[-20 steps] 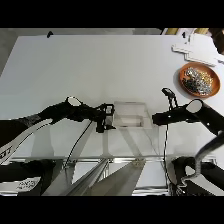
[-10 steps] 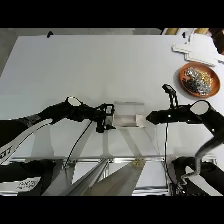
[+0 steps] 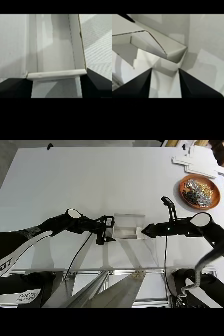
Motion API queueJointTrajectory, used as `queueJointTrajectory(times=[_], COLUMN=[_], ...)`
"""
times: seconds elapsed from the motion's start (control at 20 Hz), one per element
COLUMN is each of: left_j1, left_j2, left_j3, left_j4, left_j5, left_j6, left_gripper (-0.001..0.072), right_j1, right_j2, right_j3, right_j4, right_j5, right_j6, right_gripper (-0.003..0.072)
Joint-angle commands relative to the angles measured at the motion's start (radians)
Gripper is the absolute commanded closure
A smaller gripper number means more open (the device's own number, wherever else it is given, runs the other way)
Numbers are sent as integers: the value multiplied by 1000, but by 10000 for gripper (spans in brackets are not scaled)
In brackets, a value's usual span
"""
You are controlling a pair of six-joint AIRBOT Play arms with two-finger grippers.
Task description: Fold the box and place the chain.
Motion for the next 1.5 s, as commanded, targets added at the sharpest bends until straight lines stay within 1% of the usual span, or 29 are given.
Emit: queueJointTrajectory(times=[0.0, 0.05, 0.15, 0.2, 0.25, 0.4, 0.45, 0.65, 0.85, 0.9, 0.95, 1.1, 1.45], left_j1=[0, 0, 0, 0, 0, 0, 0, 0, 0, 0, 0, 0, 0], left_j2=[0, 0, 0, 0, 0, 0, 0, 0, 0, 0, 0, 0, 0], left_j3=[0, 0, 0, 0, 0, 0, 0, 0, 0, 0, 0, 0, 0], left_j4=[0, 0, 0, 0, 0, 0, 0, 0, 0, 0, 0, 0, 0], left_j5=[0, 0, 0, 0, 0, 0, 0, 0, 0, 0, 0, 0, 0], left_j6=[0, 0, 0, 0, 0, 0, 0, 0, 0, 0, 0, 0, 0], left_gripper=[505, 505, 505, 505, 505, 505, 505, 505, 505, 505, 505, 505, 505], right_j1=[58, 94, 172, 202, 230, 271, 273, 283, 379, 397, 411, 448, 537], right_j2=[0, 0, 0, -1, -3, -3, -3, -38, -83, -100, -124, -186, -274], right_j3=[-1, 0, 3, 8, 16, 36, 40, 69, 135, 155, 177, 229, 299], right_j4=[2, -2, -48, -87, -142, -330, -367, -394, -475, -507, -534, -574, -747], right_j5=[-29, -79, -217, -253, -260, -249, -248, -204, -191, -177, -148, -69, -5], right_j6=[8, 38, 175, 253, 328, 534, 580, 616, 698, 750, 792, 830, 1116], right_gripper=[257, 257, 257, 259, 259, 259, 259, 259, 259, 259, 259, 258, 259])
